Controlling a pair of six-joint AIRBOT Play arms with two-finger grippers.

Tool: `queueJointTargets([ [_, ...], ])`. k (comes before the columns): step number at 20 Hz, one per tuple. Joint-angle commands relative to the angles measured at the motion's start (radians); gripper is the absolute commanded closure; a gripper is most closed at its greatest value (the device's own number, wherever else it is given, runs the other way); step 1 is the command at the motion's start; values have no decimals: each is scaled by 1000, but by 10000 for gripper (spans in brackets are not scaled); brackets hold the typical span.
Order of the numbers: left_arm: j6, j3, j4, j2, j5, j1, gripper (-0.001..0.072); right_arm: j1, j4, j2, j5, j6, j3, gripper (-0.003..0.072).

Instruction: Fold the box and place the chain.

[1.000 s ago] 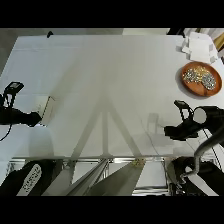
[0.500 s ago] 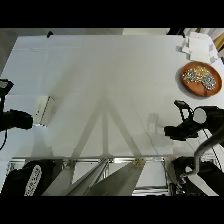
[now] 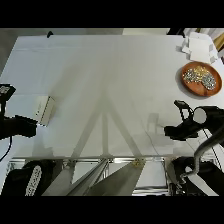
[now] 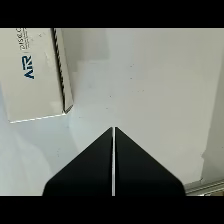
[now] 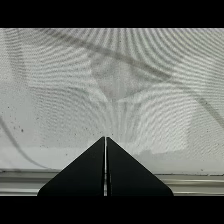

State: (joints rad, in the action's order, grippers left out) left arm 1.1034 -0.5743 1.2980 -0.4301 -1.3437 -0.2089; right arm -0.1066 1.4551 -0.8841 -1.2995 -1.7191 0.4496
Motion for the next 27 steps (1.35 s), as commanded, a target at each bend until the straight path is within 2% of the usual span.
queueJointTargets([
  [1, 1, 1, -11, 3, 9, 5, 699, 1, 0, 1, 0, 0, 0, 672],
  [27, 1, 1, -48, 3, 35, 5, 699, 1, 0, 1, 0, 0, 0, 672],
])
